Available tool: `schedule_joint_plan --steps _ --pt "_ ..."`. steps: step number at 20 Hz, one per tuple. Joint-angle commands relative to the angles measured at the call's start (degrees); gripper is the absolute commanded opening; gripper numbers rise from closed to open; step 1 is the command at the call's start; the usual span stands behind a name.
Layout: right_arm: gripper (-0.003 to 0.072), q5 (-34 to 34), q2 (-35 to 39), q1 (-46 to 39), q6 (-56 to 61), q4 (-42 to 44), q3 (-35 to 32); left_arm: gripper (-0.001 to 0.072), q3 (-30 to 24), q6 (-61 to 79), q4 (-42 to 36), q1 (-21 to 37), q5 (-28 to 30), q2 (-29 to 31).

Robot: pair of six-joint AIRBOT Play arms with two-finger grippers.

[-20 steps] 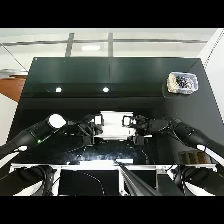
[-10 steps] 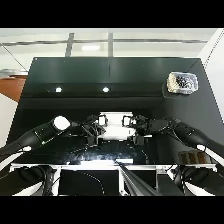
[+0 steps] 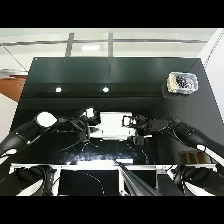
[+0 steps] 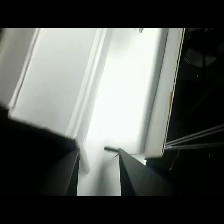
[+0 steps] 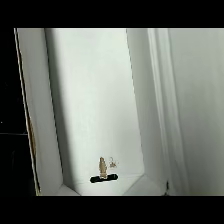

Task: Fold the box and place the chain.

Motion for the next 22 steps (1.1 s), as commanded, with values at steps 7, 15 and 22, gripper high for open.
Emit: schedule_joint_plan --steps 7,15,22 --pt "0.0409 0.04 -0.04 0.04 -0.07 -0.04 -0.02 0.0616 -0.02 -1.14 6.34 4.57 -5.60 0.22" --pt "0.0409 0.04 -0.04 0.04 -0.07 -0.04 -0.02 0.0547 -0.02 4.72 2.86 -0.94 0.44 -5.42" --pt "0.0408 0.04 -0.04 0.04 -0.07 -0.04 -0.02 0.0330 0.00 4.96 3.06 -4.90 5.11 -5.81"
